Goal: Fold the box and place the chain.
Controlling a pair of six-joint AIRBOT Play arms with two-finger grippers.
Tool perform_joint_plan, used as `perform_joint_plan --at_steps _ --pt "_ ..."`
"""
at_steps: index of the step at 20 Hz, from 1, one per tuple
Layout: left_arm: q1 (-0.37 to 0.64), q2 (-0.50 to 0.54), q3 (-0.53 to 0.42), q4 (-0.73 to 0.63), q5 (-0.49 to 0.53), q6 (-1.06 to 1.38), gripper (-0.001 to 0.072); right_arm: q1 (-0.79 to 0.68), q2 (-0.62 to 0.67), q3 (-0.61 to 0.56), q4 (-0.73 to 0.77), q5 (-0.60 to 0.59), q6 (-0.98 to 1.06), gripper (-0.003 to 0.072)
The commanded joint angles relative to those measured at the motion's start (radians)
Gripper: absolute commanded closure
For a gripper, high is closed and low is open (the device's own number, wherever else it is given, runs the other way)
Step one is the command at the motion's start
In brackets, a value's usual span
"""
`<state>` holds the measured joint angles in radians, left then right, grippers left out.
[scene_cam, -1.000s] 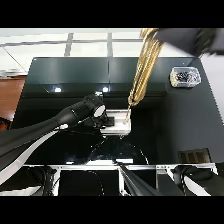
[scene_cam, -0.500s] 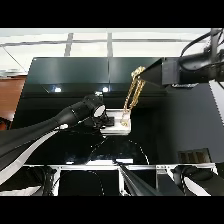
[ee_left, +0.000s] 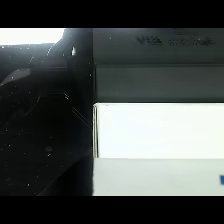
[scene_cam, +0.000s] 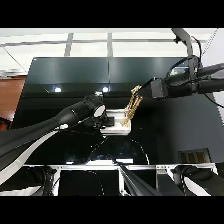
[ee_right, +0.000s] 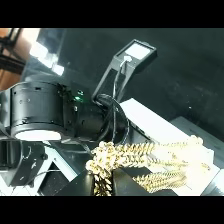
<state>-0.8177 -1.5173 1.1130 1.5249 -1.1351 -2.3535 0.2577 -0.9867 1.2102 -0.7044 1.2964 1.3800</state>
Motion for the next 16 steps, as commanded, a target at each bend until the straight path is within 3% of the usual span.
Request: perform_joint_plan --at_steps 1,6,11,16 --pt "0.0 0.0 0.001 0.0 0.0 0.0 0.0685 -0.028 0.006 -0.002 -0.004 0.006 -0.001 0.0672" --pt "0.0 0.0 0.001 0.0 0.0 0.0 0.0684 -0.135 0.051 0.072 -0.003 0.056 -0.002 0.0672" --pt "0.0 0.0 0.001 0.0 0.0 0.0 0.0684 -0.156 0.067 0.075 0.002 0.136 -0.005 0.0672" --pt "0.0 0.0 0.001 0.0 0.0 0.0 0.0684 -0.156 0.067 0.075 0.116 0.137 -0.042 0.0672"
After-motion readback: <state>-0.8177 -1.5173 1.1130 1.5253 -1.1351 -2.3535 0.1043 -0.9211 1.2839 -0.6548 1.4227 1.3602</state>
